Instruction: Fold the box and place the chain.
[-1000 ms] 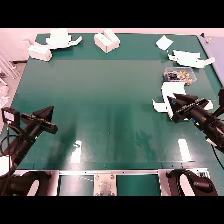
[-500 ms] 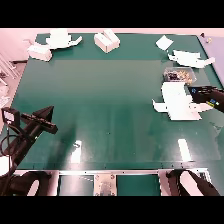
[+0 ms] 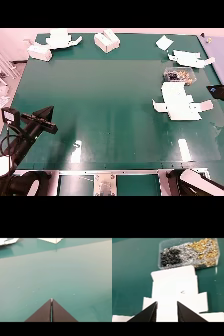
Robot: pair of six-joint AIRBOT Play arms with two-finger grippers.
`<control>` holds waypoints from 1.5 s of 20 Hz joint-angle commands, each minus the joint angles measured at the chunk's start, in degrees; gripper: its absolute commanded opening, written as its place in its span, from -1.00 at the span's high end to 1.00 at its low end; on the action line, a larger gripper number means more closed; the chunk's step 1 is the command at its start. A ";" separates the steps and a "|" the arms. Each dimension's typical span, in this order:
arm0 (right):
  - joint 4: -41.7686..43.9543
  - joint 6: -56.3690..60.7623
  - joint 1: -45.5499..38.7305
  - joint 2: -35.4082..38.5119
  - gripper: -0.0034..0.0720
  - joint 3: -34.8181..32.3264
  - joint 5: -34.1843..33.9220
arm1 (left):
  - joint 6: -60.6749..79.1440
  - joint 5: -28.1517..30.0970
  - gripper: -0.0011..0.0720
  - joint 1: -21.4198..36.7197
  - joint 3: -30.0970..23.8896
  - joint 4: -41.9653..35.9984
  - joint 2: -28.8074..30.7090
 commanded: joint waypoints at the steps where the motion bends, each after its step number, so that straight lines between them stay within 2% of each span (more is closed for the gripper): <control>1: -6.21 5.90 -1.01 -7.67 0.13 10.01 5.55 | 0.02 0.00 0.91 0.02 0.00 0.02 0.04; 8: -20.98 19.39 -1.66 -25.75 0.13 30.51 17.18 | 0.00 -0.02 0.91 0.02 0.00 -0.02 0.04; 13: -21.66 23.02 -4.00 -39.74 0.12 46.27 29.24 | 0.00 -0.11 0.91 0.02 0.00 -0.02 0.04; 17: -22.21 23.61 -4.00 -48.26 0.04 55.67 36.57 | -0.04 -0.17 0.91 0.02 0.00 -0.02 0.04; 22: -27.67 24.17 -4.31 -51.04 0.01 60.81 34.51 | -0.50 -0.85 0.91 0.02 0.00 -0.04 0.04; 27: -28.00 24.00 -5.33 -51.15 -0.05 61.02 32.22 | -0.50 -1.66 0.91 0.02 -0.02 -0.04 0.04; 30: -27.41 24.70 -5.38 -51.89 -0.07 60.98 34.16 | -0.48 -1.57 0.91 0.02 0.00 -0.04 0.04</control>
